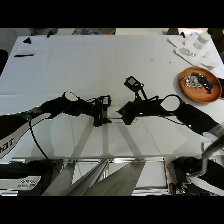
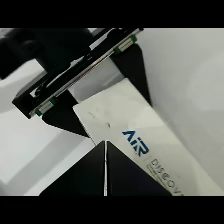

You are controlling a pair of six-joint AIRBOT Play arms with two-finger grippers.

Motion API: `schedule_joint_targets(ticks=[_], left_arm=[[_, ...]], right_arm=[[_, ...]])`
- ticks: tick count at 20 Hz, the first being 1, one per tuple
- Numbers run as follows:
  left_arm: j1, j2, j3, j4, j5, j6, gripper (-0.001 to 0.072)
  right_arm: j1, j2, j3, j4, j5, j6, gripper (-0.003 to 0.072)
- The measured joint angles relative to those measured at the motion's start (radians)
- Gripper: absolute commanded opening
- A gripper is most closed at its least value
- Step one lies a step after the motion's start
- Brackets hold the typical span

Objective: Fold the box and place the chain.

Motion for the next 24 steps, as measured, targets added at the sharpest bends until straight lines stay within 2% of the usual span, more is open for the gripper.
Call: schedule_joint_targets(ticks=[5,15,19,24], left_arm=[[0.0,0.0,0.0,0.001,0.0,0.001,0.0291],[0.0,0.0,0.0,0.001,0.0,0.001,0.0291],[-0.001,0.0,0.0,0.0,0.0,-0.002,0.0291],[0.0,0.0,0.0,-0.001,-0.001,-0.003,0.0291]], right_arm=[[0.013,-0.09,-0.003,0.089,0.009,-0.008,0.0007],[0.019,-0.117,-0.026,0.094,0.011,-0.002,0.0007],[0.019,-0.099,-0.031,0.081,-0.004,-0.001,0.0007],[-0.003,-0.001,-0.032,0.061,-0.043,-0.001,0.0007]])
